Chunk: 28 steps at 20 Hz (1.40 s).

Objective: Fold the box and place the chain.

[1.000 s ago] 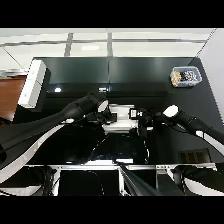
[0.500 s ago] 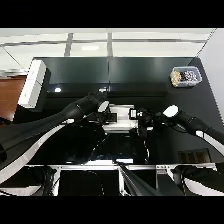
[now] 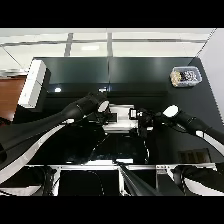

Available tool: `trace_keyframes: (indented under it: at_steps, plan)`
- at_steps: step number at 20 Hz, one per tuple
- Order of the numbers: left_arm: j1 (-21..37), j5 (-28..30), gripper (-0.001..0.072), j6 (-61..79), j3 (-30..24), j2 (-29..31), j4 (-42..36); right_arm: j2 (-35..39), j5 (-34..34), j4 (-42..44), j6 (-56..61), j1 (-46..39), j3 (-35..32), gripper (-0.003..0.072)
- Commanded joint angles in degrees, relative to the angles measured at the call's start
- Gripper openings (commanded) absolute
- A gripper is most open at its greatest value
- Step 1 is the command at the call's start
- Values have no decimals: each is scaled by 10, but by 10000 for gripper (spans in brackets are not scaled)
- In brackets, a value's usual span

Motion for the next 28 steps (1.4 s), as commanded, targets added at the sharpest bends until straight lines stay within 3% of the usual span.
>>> trace_keyframes:
  at_steps: [1, 2, 3, 4, 10, 13, 14, 15, 16, 17, 21, 22, 28]
  plan:
    - [0, 2, 24, -1, 0, 0, 1, 0, -2, 2, 1, 0, 1, 205]
    - [0, 2, 24, -1, 0, 0, 1, 0, -5, 2, 4, 0, 1, 302]
    - [0, 2, 25, -1, 0, 0, 1, 0, -9, 2, 13, 0, 1, 611]
    - [0, 3, 25, -1, 0, 0, 1, 1, -10, -1, 27, -1, 1, 659]
    - [0, 3, 25, -1, 0, 0, 1, 67, 38, -107, 58, -5, 1, 653]
    - [0, 3, 25, -1, 0, 0, 1, 74, 37, -118, 57, -5, 1, 653]
    - [0, 3, 25, -1, 0, 0, 1, 74, 37, -113, 57, -4, 1, 609]
    - [0, 3, 25, -1, 0, 0, 1, 74, 37, -113, 57, -4, 1, 416]
    - [0, 3, 25, -1, 0, 0, 1, 74, 37, -111, 58, -4, 1, 295]
    - [0, 3, 25, -1, 0, 0, 1, 74, 37, -98, 58, -4, 1, 224]
    - [0, 2, 25, -1, 0, 0, 3, 70, 35, -19, 58, -3, 0, 220]
    - [0, 2, 25, -1, 0, 0, 3, 66, 35, -7, 59, 1, 0, 157]
    - [0, 2, 25, -1, 0, 0, 3, 38, 4, 42, 69, 21, 0, 156]
